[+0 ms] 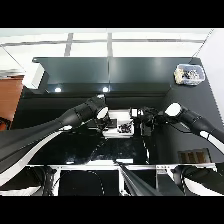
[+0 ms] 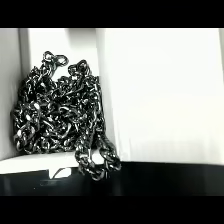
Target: Fold the box and place the chain.
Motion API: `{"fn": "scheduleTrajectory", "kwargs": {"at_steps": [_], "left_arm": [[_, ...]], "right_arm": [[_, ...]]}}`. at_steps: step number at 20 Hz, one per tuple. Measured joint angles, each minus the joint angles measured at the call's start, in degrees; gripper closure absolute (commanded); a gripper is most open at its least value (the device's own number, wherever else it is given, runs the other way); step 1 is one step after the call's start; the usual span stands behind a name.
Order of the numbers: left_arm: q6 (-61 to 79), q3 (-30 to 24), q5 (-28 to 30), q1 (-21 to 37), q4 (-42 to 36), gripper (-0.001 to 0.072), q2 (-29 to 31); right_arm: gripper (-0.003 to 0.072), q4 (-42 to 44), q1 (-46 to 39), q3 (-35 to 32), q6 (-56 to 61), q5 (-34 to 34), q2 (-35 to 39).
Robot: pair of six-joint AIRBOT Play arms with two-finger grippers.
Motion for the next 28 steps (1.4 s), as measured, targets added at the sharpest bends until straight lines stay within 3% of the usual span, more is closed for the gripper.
{"fn": "scheduleTrajectory", "kwargs": {"at_steps": [7, 13, 18, 22, 23, 24, 28], "left_arm": [[0.0, 0.0, 0.0, 0.0, 0.0, 0.068, 0.0], [0.0, 0.0, -0.1, 0.0, 0.0, 0.068, 0.0], [0.0, 0.0, -0.1, 0.0, 0.0, 0.068, 0.0], [0.0, 0.0, -0.1, 0.0, 0.0, 0.0681, 0.0], [0.0, 0.0, -0.1, 0.0, 0.0, 0.0681, 0.0], [0.0, 0.0, -0.1, 0.0, 0.0, 0.0681, 0.0], [0.0, 0.0, -0.1, 0.0, 0.0, 0.068, 0.0]], "right_arm": [[0.0673, -1.8, -0.3, 0.0, 8.1, 0.0, 1.2], [0.0672, -9.3, -2.2, 0.7, 26.4, 4.8, 11.2], [0.0658, -2.4, -2.8, 5.5, 35.8, 9.8, 19.5], [0.0652, 5.9, -1.9, 7.2, 39.7, 10.9, 20.6], [0.0415, 7.1, -1.3, 7.1, 40.7, 10.9, 20.1], [0.0301, 7.7, -0.8, 6.9, 41.1, 10.8, 19.6], [0.0302, 6.9, -0.8, 6.5, 43.4, 9.9, 18.6]]}}
